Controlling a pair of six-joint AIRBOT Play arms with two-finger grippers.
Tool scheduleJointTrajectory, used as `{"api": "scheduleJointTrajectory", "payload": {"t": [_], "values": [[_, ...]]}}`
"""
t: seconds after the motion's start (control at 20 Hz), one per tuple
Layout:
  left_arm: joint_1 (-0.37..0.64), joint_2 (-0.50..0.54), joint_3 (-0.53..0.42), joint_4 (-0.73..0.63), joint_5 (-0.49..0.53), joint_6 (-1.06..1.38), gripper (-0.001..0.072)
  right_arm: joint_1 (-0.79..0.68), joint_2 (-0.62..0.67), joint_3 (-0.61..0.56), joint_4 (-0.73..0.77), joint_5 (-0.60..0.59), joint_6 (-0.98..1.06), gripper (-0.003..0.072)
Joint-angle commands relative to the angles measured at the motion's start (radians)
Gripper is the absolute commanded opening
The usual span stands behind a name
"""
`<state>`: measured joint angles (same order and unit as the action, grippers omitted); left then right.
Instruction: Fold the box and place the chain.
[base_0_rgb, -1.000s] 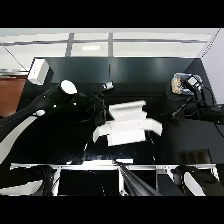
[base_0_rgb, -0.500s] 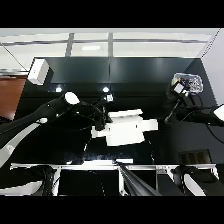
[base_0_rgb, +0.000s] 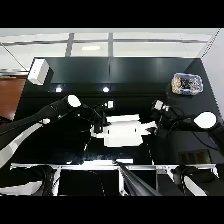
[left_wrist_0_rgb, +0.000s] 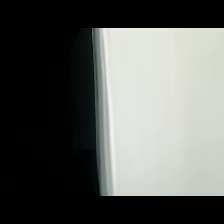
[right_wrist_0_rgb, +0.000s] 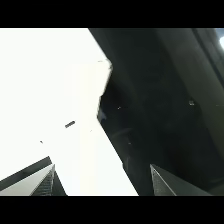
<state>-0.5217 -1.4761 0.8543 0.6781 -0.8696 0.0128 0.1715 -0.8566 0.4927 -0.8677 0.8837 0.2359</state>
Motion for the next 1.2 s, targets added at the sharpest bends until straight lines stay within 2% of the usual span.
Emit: {"api": "scheduleJointTrajectory", "payload": {"t": [0.0,0.3,0.7,0.85,1.15], "values": [[0.0,-0.002,-0.001,0.013,0.005,0.018,0.0029,0.049,-0.054,-0.032,0.003,-0.064,-0.089,0.0679],[0.0,-0.002,-0.001,0.014,0.006,0.018,0.0029,0.102,-0.121,-0.032,0.002,0.026,-0.118,0.0678],[0.0,-0.002,-0.001,0.013,0.009,0.018,0.0029,0.156,-0.155,-0.035,0.004,0.014,-0.155,0.0679],[0.0,-0.002,-0.001,0.013,0.009,0.018,0.0029,0.179,-0.155,-0.035,0.049,0.025,-0.155,0.0678],[0.0,-0.002,-0.001,0.013,0.009,0.018,0.0029,0.228,-0.155,-0.037,0.051,-0.018,-0.153,0.0678]]}}
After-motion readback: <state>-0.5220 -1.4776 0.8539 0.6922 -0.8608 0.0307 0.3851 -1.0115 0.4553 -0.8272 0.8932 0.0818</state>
